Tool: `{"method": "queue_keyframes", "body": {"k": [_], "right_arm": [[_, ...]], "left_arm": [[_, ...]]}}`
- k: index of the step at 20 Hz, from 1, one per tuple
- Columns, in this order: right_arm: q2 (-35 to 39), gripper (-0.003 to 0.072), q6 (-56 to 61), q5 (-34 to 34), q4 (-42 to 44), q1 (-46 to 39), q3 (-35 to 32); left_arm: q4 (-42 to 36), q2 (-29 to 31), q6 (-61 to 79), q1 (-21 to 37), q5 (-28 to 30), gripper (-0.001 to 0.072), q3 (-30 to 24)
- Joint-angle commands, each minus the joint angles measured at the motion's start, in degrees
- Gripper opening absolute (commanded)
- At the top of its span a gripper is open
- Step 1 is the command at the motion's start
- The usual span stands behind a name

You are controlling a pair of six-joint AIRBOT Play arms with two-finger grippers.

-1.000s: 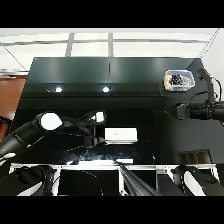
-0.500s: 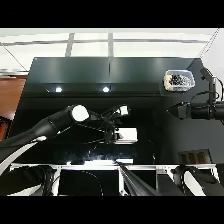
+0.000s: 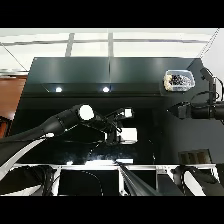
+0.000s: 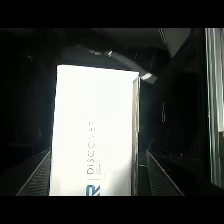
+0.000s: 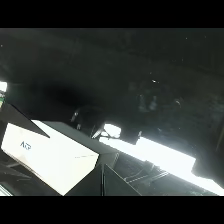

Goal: Fold the box and place the chain.

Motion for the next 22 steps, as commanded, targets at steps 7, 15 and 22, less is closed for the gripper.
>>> {"method": "queue_keyframes", "body": {"k": [7,15,22], "right_arm": [[0.0,0.0015,-0.1,-2.2,-0.2,0.0,0.0],[0.0,0.0015,-0.1,-2.2,-0.2,0.0,0.0],[0.0,0.0015,-0.1,-2.2,-0.2,0.0,0.0]], "left_arm": [[8.3,-0.2,-0.1,-3.5,1.4,0.0711,0.1],[11.3,-2.6,-0.2,-6.3,8.0,0.0710,0.1],[17.5,-2.5,-7.2,-6.8,2.8,0.0322,0.9]]}}
